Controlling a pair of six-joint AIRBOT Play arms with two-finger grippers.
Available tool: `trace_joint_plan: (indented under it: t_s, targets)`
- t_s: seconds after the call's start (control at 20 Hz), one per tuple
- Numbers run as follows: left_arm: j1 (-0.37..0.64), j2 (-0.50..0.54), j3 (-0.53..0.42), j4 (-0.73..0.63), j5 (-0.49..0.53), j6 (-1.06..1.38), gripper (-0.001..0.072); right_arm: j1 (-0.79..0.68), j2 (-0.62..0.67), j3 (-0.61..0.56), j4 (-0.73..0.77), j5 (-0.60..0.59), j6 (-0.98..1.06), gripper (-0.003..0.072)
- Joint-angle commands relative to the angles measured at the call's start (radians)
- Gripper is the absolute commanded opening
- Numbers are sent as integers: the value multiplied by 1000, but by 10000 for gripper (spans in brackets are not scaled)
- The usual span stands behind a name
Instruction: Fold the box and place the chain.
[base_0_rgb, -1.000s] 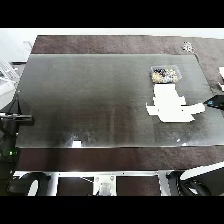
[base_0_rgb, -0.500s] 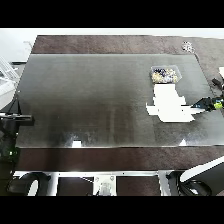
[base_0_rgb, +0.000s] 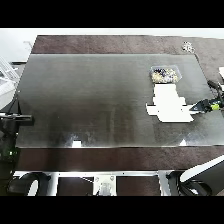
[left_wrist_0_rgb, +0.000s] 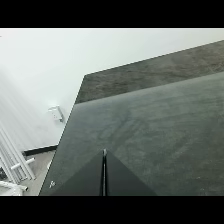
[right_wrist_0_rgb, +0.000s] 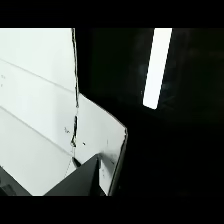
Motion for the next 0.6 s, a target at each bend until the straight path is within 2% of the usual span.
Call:
trace_joint_plan:
  t_s: [0.0, 0.05, 0.3, 0.55]
  targets:
    - [0, 0, 0, 0, 0, 0, 20, 2, 6, 1, 60, 69, -45, 44]
    - [0, 0, 0, 0, 0, 0, 20, 3, 13, 1, 75, 69, -44, 17]
    - [0, 0, 0, 0, 0, 0, 21, 18, 87, -6, 211, 70, -29, 17]
    - [0, 0, 0, 0, 0, 0, 21, 101, 207, -109, 440, 69, -26, 16]
